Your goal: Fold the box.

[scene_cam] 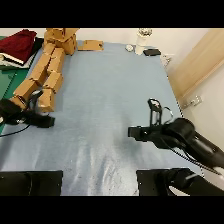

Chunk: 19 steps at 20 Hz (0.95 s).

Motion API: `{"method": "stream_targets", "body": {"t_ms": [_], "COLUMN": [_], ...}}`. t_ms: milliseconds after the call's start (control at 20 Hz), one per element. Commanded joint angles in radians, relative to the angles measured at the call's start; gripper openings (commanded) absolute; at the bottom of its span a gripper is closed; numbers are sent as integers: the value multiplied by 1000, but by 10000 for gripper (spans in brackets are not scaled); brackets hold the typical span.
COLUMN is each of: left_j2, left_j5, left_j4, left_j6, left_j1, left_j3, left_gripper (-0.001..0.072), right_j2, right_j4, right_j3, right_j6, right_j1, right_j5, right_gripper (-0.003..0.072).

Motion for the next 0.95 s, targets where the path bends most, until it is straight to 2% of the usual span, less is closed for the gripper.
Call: {"method": "stream_targets", "body": {"t_ms": [0,100,150,250,350,500,900], "left_j2": [-6,-38,-64,-132,-180,-192,-192], "left_j5": [-77,-14,-6,-18,-27,-2,-2], "left_j4": [-54,-15,-11,-17,-50,-71,-72], "left_j6": [-148,-251,-284,-333,-332,-313,-312], "left_j1": [-266,-420,-463,-510,-531,-540,-540], "left_j3": [166,288,335,408,444,451,451], "left_gripper": [9,9,9,9,9,11,12], "right_j2": [-227,-388,-466,-583,-644,-659,-660], "right_j4": [77,157,187,238,282,306,302], "right_j3": [133,277,357,494,577,616,616], "right_j6": [-186,-313,-357,-413,-455,-462,-461], "right_j1": [-43,-89,-109,-123,-122,-122,-122], "right_j5": [55,51,38,5,-8,-3,-8], "right_gripper": [4,3,3,4,3,4,4]}}
